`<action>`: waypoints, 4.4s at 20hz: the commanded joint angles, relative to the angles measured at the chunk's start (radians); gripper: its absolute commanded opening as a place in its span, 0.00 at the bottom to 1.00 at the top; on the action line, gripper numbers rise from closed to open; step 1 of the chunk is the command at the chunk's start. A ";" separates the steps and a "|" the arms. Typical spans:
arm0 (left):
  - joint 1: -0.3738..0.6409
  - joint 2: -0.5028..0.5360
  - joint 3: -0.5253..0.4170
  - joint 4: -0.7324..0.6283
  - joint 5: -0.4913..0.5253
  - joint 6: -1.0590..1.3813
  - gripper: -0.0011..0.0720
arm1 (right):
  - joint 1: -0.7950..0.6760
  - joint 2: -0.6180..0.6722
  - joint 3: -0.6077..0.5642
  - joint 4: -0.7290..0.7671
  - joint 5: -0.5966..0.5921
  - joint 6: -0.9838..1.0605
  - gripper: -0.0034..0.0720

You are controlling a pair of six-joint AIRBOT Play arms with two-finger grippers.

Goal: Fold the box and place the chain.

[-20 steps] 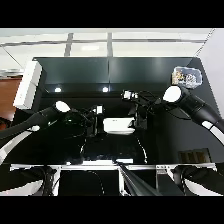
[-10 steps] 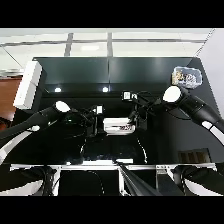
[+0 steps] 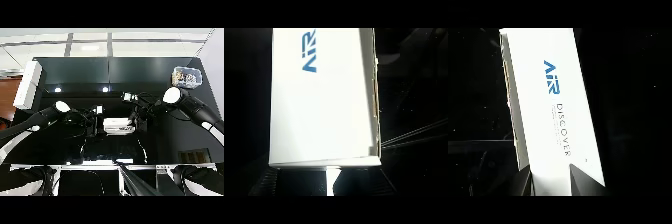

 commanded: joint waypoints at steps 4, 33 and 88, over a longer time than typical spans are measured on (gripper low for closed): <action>0.000 -0.001 0.000 0.000 0.000 0.000 0.56 | 0.001 0.000 -0.002 0.000 0.001 0.001 0.41; 0.000 -0.001 0.000 0.000 0.000 0.000 0.56 | 0.000 0.016 -0.001 0.000 0.039 0.006 0.41; 0.000 -0.001 0.000 0.000 0.000 0.000 0.56 | -0.087 -0.042 -0.239 0.435 -0.117 0.660 0.06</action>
